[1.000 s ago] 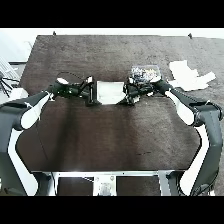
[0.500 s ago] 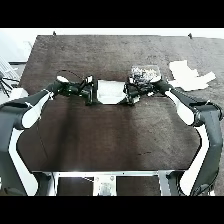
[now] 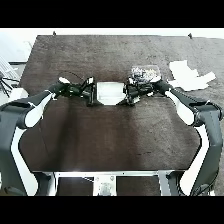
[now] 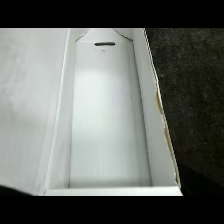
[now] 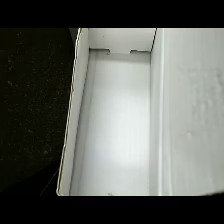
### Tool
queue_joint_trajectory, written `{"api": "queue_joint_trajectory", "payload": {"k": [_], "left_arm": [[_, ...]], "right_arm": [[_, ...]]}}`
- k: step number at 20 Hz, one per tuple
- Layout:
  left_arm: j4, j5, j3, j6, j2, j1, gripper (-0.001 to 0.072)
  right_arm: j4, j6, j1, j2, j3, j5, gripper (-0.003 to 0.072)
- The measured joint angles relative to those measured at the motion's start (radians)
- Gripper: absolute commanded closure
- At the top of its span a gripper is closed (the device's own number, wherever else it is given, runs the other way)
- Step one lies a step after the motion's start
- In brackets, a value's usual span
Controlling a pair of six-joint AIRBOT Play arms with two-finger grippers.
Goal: Fold the box and place the chain.
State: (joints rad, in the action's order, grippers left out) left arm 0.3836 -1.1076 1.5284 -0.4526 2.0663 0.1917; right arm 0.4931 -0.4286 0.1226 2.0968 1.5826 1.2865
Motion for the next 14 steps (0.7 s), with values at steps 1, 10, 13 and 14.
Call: {"api": "queue_joint_trajectory", "payload": {"k": [1,10,13,14], "left_arm": [[0.000,0.000,0.002,0.000,0.002,0.002,-0.0011],[0.004,-0.002,0.010,0.012,0.008,0.004,0.0361],[0.005,0.007,0.010,0.021,0.008,0.004,0.0360],[0.005,0.008,0.010,0.023,0.008,0.004,0.0360]], "right_arm": [[0.000,0.000,0.000,0.000,0.000,0.000,0.0166],[-0.003,0.002,0.000,0.000,0.000,-0.004,0.0166],[-0.003,0.001,0.000,0.000,0.000,-0.005,0.0166],[-0.003,0.001,0.000,0.000,0.000,-0.005,0.0166]]}}
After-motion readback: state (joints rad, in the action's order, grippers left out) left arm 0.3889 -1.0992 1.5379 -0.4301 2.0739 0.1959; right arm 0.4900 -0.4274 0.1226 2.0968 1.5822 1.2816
